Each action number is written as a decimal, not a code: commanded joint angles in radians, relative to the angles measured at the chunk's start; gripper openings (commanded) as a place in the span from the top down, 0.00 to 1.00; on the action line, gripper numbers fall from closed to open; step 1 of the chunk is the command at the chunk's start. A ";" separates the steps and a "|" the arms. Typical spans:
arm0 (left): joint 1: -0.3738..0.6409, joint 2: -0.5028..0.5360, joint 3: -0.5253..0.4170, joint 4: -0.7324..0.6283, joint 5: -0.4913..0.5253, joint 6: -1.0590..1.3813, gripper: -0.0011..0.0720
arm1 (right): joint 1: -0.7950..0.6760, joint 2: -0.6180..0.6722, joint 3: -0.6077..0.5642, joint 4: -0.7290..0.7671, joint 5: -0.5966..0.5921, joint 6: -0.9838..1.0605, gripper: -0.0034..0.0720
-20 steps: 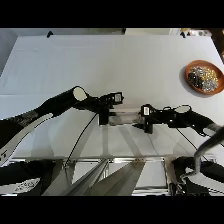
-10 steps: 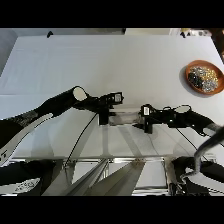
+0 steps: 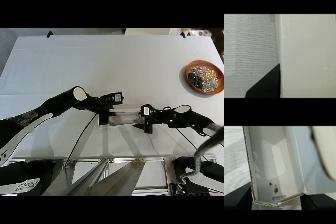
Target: Fold the box and place the chain.
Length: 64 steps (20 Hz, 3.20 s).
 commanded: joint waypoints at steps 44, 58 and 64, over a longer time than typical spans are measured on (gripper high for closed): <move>-0.141 0.117 -0.002 0.220 0.307 -0.718 0.98 | 0.001 0.001 -0.001 0.000 0.002 0.000 0.48; -0.140 0.047 -0.002 0.239 0.334 -0.848 0.98 | 0.001 0.001 -0.001 0.001 0.002 0.000 0.48; -0.127 0.220 -0.002 0.523 0.115 -0.848 0.98 | 0.001 0.001 -0.001 0.001 0.002 0.000 0.48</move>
